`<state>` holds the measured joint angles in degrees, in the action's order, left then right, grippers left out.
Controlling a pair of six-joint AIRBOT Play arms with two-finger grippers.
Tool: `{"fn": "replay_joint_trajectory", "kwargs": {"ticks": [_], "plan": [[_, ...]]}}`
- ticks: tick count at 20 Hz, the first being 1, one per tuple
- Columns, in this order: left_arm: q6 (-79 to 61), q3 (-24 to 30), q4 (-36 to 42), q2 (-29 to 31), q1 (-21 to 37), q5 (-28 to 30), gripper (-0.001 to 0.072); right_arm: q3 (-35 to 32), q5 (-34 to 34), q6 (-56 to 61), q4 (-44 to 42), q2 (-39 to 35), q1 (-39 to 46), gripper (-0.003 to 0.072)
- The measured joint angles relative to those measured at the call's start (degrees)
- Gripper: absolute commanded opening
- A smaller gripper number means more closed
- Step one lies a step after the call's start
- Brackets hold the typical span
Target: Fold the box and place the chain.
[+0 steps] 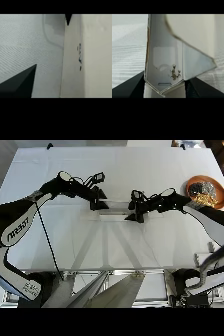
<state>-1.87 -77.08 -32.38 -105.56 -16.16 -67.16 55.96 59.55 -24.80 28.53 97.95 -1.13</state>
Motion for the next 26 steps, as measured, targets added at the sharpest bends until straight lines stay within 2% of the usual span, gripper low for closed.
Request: {"fn": "replay_joint_trajectory", "kwargs": {"ticks": [6,12,19,26], "plan": [[2.36,0.0,-3.08,0.42,0.15,-1.44,0.065,0.0,-0.2,0.28,-0.09,0.0,0.0,0.0242],[3.23,0.0,-8.07,3.45,2.08,-1.95,0.0647,0.0,-0.28,0.33,-0.2,0.0,0.0,0.0242],[3.8,0.02,-9.16,12.59,7.61,-3.34,0.0647,0.0,-0.33,0.35,-0.22,0.0,0.0,0.0242],[9.44,0.96,-8.63,21.51,7.98,-13.11,0.0647,0.0,-0.39,0.35,-0.24,0.0,0.0,0.0242]]}}
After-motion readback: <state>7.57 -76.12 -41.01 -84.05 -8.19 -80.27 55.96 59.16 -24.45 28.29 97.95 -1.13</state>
